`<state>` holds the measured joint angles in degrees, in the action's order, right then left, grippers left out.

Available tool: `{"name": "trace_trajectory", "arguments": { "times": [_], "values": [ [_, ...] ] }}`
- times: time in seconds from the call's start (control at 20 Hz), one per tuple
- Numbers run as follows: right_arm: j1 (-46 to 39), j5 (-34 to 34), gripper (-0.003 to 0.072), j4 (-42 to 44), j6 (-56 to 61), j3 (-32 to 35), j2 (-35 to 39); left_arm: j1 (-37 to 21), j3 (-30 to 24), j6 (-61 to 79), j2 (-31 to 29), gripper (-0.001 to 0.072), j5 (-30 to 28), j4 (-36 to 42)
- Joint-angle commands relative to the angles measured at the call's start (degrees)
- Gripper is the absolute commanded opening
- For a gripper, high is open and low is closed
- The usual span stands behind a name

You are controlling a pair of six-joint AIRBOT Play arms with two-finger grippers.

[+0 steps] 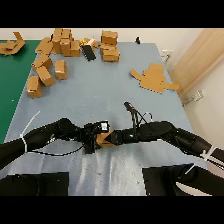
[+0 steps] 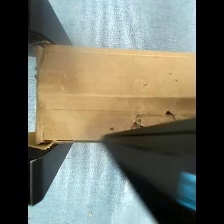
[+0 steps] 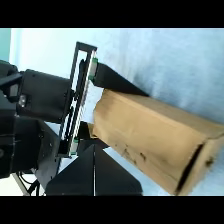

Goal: Fold the box.

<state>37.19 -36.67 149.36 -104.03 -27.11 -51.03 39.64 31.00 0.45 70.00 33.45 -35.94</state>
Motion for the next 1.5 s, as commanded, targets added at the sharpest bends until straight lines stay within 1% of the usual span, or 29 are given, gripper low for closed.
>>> {"name": "trace_trajectory", "arguments": {
  "times": [0.0, 0.15, 0.65, 0.95, 1.05, 1.15, 1.25, 1.45],
  "values": [
    [-1.97, -2.08, 0.0003, -9.07, 7.50, 0.00, 4.00, 0.02, 0.02, 0.02, 0.02, 0.0500, 0.00, -0.02],
    [-3.63, -4.52, 0.0002, -12.55, 9.60, 0.74, 3.89, 0.02, 0.02, 0.00, 0.02, 0.0500, -0.02, -0.02],
    [-4.11, -3.87, 0.0002, -12.39, 9.62, 4.59, 3.82, 0.02, 0.02, 0.00, 0.02, 0.0500, 0.00, -0.02],
    [-4.11, -2.73, 0.0002, -12.17, 9.62, 4.94, 3.82, 0.02, 0.02, 0.02, 0.02, 0.0500, -0.02, -0.02],
    [-4.09, -3.30, 0.0003, -9.64, 9.53, 4.92, 4.31, 0.02, 0.02, 0.02, 0.02, 0.0501, -0.02, -0.02],
    [-3.91, -3.34, 0.0003, -7.58, 9.49, 4.92, 6.32, 0.02, 0.02, 0.00, 0.02, 0.0500, 0.00, -0.02],
    [-3.96, -2.43, 0.0002, -7.15, 9.49, 4.92, 7.63, 0.02, 0.02, 0.00, 0.02, 0.0500, 0.00, -0.02],
    [-3.96, -0.31, 0.0003, -6.86, 9.46, 4.39, 7.02, 0.02, 0.02, 0.00, 0.02, 0.0500, -0.02, -0.02]
  ]
}}
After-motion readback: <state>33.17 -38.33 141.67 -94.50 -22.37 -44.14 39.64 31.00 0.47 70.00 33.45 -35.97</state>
